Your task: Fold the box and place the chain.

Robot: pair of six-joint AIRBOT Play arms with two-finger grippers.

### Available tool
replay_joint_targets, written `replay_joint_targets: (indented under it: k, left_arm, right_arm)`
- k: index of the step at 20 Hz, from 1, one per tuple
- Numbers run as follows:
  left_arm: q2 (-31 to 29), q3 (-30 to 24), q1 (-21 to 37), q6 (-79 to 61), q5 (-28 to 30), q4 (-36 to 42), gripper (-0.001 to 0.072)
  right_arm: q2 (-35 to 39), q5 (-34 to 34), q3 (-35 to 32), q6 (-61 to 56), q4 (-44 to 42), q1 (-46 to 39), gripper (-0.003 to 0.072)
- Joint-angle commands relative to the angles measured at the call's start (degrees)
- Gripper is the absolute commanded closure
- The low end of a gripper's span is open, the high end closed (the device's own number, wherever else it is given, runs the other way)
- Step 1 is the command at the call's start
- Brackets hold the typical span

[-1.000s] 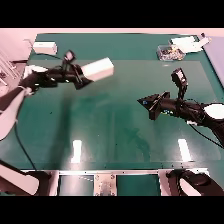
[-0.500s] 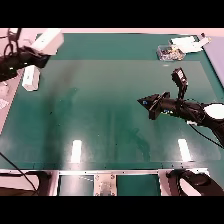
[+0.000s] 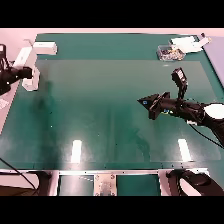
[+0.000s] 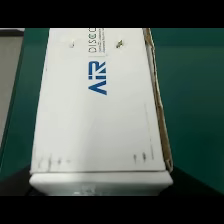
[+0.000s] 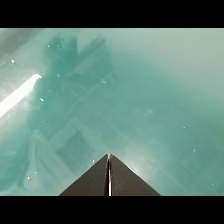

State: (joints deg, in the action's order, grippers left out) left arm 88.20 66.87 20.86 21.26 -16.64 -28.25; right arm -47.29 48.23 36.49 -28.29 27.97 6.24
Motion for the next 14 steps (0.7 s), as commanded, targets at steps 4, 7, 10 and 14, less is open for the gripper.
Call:
replay_joint_targets:
  k: [4,7,10,14]
  left_arm:
    - [0.0,-6.9,0.3,0.7,10.7,0.8,0.0689]
    - [0.0,-6.9,0.3,-2.8,7.8,0.7,0.0477]
    - [0.0,-6.9,0.3,-3.7,7.9,1.7,-0.0011]
    - [-0.7,-6.9,0.3,-6.7,5.4,1.7,-0.0011]
  right_arm:
    - [0.0,-0.3,0.0,0.0,0.0,0.0,0.0676]
    - [-0.1,-0.4,0.0,0.0,0.0,0.0,0.0675]
    - [-0.1,-0.5,0.0,0.0,0.0,0.0,0.0674]
    - [-0.1,-0.4,0.0,0.0,0.0,0.0,0.0587]
